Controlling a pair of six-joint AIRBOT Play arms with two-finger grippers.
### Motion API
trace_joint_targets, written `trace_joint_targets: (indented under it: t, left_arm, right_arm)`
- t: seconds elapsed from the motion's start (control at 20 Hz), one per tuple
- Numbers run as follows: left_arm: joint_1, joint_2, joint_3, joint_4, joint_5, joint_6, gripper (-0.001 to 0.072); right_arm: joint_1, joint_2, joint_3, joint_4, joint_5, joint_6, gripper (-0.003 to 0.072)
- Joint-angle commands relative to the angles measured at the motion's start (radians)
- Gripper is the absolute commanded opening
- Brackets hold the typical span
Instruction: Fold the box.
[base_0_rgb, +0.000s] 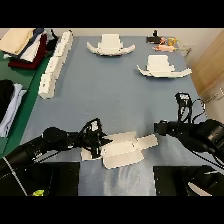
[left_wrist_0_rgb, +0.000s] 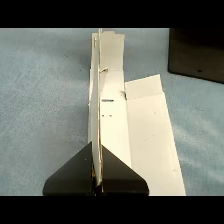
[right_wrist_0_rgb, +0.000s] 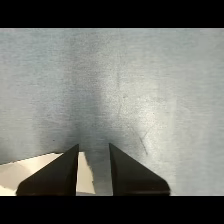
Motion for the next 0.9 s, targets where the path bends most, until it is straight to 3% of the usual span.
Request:
trace_joint_targets:
  t: [0.0, 0.6, 0.85]
  left_arm:
    - [0.001, 0.018, 0.0, -0.007, -0.012, 0.011, 0.0016]
    - [0.004, 0.059, 0.033, -0.01, -0.02, 0.148, 0.0016]
    - [0.002, -0.034, 0.039, -0.011, -0.077, 0.182, 0.0016]
  right_arm:
    - [0.0, 0.0, 0.0, 0.001, 0.002, 0.002, 0.0305]
    - [0.0, 0.0, 0.0, 0.008, 0.01, 0.003, 0.0305]
    - [0.0, 0.0, 0.0, 0.008, 0.011, 0.002, 0.0305]
